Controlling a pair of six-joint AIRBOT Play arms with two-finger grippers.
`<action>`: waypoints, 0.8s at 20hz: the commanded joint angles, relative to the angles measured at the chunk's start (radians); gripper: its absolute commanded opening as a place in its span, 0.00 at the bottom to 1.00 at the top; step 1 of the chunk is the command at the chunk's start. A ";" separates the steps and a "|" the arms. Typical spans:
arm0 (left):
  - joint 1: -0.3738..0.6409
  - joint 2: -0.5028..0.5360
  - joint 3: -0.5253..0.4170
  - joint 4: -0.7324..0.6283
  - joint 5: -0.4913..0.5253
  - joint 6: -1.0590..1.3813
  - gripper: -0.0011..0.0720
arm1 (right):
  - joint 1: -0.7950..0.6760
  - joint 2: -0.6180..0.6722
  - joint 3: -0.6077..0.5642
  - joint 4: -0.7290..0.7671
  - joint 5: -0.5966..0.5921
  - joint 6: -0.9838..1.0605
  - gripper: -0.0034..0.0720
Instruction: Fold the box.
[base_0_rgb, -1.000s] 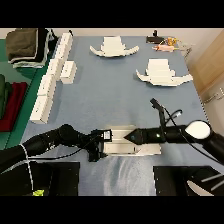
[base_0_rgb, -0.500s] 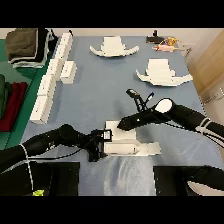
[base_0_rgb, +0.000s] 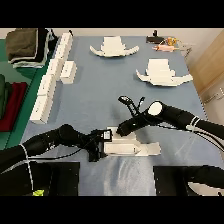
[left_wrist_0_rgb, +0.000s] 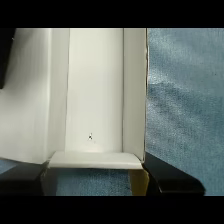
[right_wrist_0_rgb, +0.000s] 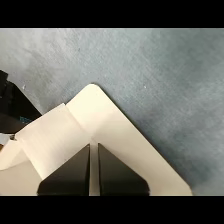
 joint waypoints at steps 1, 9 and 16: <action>0.000 0.000 0.000 0.000 0.000 0.001 0.73 | 0.002 -0.003 0.001 -0.011 0.004 -0.005 0.15; 0.000 0.000 0.000 0.000 0.000 0.001 0.73 | -0.002 0.100 0.021 -0.040 0.045 -0.004 0.15; 0.000 0.000 0.000 0.000 0.000 0.001 0.73 | -0.002 0.473 0.031 -0.293 0.292 -0.001 0.18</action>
